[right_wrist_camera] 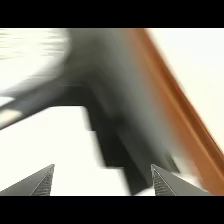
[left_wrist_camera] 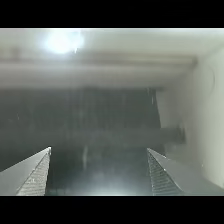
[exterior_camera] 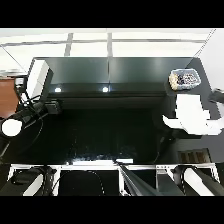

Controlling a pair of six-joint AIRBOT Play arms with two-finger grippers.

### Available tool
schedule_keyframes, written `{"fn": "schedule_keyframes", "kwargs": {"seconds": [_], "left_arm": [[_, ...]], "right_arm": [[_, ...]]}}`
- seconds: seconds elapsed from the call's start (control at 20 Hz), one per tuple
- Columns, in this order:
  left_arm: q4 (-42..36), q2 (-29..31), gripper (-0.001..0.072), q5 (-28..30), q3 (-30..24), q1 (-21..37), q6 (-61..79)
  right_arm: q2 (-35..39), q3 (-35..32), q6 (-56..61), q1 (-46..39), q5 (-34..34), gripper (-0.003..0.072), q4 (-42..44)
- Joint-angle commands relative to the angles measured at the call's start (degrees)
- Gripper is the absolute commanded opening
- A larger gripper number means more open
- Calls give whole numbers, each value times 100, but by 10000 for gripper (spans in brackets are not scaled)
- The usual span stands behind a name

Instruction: Fold the box and place the chain.

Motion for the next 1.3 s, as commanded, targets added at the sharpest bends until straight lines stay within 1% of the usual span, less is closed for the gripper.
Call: {"fn": "schedule_keyframes", "kwargs": {"seconds": [0.0,0.05,0.1,0.15,0.2,0.25,0.35,0.4,0.45,0.5,0.55,0.6,0.65,0.75,0.8,0.9,1.0,1.1,1.15,1.25], "left_arm": [[-31,-304,708,-452,17,0,-17],[-31,-319,709,-476,17,0,-17],[-33,-319,708,-472,20,0,-17],[-35,-319,708,-468,20,0,-17],[-57,-319,708,-494,20,-2,-17],[-57,-319,708,-540,20,-11,-17],[-114,-319,708,-595,20,-48,-17],[-164,-319,708,-573,20,-74,-17],[-181,-319,708,-555,20,-107,-17],[-190,-319,708,-555,20,-116,-20],[-184,-319,708,-553,20,-131,-17],[-184,-319,708,-527,20,-144,-17],[-181,-319,708,-466,20,-142,-17],[-184,-319,708,-313,20,-144,-20],[-186,-317,708,-245,20,-144,-20],[-184,-317,708,-280,17,-144,-20],[-188,-317,708,-348,17,-144,-20],[-221,-317,708,-439,15,-144,-20],[-417,-326,708,-470,-2,-144,-24],[-1008,-463,708,-551,-28,-146,9]], "right_arm": [[-1333,1241,-1353,-1755,1456,720,1104],[-1762,1609,-2201,-1976,2072,720,1707],[-2127,1912,-2800,-2055,2673,720,1897],[-2470,2173,-3405,-2041,3200,720,1873],[-2736,2332,-3753,-2020,3515,720,1829],[-2959,2424,-3838,-1989,3615,720,1784],[-3226,2465,-4011,-1897,3582,720,1788],[-3305,2465,-4087,-1836,3633,602,1698],[-3333,2465,-4122,-1768,3622,426,1567],[-3331,2479,-4186,-1720,3620,154,1534],[-3320,2527,-4212,-1705,3707,3,1578],[-3285,2577,-4227,-1696,3860,2,1768],[-3213,2592,-4227,-1696,4061,3,2310],[-3071,2586,-4249,-1685,4636,5,3738],[-2962,2573,-4238,-1606,4868,9,4159],[-2470,2269,-4177,-1309,4870,9,4498],[-1786,1602,-4179,-940,4653,9,4555],[-1056,667,-4194,-584,4223,10,4791],[-673,101,-4201,-382,3864,9,5036],[138,-1211,-4461,197,3051,9,6033]]}}
